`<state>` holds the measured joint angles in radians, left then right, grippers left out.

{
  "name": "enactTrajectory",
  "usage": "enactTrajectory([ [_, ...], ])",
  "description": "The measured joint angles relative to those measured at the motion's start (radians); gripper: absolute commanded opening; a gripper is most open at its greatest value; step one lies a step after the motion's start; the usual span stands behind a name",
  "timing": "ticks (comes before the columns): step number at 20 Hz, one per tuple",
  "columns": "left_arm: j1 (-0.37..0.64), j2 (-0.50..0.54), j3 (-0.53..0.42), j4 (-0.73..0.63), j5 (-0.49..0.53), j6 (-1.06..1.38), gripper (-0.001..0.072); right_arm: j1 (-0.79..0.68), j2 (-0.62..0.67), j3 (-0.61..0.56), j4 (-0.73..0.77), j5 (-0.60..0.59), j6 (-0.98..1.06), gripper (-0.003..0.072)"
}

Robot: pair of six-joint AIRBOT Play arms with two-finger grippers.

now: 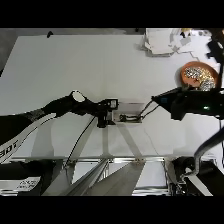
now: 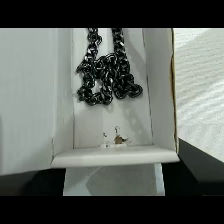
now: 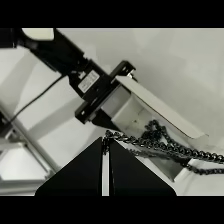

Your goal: Fold the box and place the chain.

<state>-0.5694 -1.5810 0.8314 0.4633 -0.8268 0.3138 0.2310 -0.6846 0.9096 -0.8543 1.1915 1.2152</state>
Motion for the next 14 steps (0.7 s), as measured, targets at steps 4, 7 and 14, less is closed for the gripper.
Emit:
enactTrajectory([
  [4, 0.0, 0.0, 0.0, 0.0, 0.0, 0.0, 0.0253, 0.151, -0.101, 0.0, -0.114, -0.065, 0.027, 0.0017],
  [7, 0.0, 0.0, 0.0, 0.0, 0.0, 0.0, 0.0253, 0.222, -0.152, -0.007, -0.182, -0.106, 0.045, 0.0016],
  [14, 0.0, 0.0, 0.0, 0.0, 0.0, 0.0, 0.0252, 0.277, -0.186, -0.107, -0.262, -0.216, 0.068, 0.0016],
])
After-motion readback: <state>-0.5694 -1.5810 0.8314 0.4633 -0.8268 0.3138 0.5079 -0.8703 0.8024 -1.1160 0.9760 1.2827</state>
